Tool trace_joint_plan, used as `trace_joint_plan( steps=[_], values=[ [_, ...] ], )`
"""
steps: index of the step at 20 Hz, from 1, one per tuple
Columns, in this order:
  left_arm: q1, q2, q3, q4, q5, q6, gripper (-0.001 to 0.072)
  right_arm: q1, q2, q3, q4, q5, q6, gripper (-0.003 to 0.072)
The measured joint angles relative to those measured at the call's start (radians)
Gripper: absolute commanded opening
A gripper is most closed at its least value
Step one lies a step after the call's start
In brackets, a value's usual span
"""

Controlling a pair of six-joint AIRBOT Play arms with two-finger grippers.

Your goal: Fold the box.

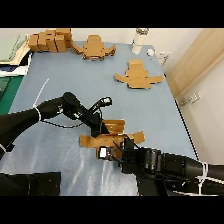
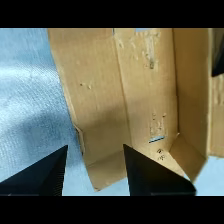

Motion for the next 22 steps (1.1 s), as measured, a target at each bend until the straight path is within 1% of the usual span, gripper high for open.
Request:
trace_joint_plan(
  steps=[8,16,17,18,19,22],
  values=[
    [0.000,0.000,0.000,0.000,0.000,0.000,0.0013,0.002,-0.023,0.019,-0.164,0.016,0.102,0.0530],
    [0.000,0.000,0.000,0.000,0.000,0.000,0.0013,0.002,-0.024,0.046,-0.192,-0.002,0.143,0.0531],
    [0.000,0.000,0.000,0.000,0.000,0.000,0.0013,0.002,-0.024,0.047,-0.190,-0.003,0.147,0.0541],
    [0.000,0.000,0.000,0.000,0.000,0.000,0.0013,0.002,-0.024,0.048,-0.188,-0.005,0.150,0.0687],
    [0.000,0.000,0.000,0.000,0.000,0.000,0.0013,0.001,-0.023,0.049,-0.189,-0.005,0.151,0.0720],
    [0.000,0.000,0.000,0.000,0.000,0.000,0.0013,-0.019,-0.010,0.053,-0.188,-0.007,0.163,0.0720]
  ],
)
